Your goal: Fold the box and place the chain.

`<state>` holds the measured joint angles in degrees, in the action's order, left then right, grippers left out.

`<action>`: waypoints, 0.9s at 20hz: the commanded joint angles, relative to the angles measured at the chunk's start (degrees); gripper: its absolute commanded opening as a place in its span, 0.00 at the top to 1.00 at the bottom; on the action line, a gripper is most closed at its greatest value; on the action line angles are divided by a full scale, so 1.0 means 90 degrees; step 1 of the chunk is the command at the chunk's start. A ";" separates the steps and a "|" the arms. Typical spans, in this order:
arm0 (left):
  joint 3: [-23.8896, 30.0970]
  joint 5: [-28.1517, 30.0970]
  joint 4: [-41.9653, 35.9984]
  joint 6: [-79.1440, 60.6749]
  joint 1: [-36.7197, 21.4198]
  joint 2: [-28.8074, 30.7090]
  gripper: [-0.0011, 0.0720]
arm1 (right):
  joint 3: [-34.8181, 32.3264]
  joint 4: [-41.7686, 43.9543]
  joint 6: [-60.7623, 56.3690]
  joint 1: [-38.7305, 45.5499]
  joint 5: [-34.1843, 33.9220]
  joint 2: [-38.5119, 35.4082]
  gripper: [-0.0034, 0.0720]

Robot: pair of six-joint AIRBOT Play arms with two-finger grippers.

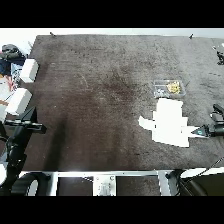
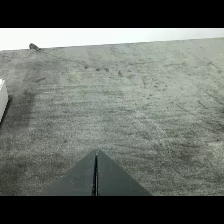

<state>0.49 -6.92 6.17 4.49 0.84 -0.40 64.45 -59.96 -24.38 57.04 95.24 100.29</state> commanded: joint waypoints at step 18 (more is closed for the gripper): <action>0.0002 -0.0019 0.0002 0.0000 0.0000 0.0002 0.97 | -0.2295 0.4588 -0.0704 -0.6147 -0.3864 -0.2166 0.95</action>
<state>0.49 -6.96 6.20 4.49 0.84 -0.40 42.63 -21.76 -27.22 10.85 72.93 81.30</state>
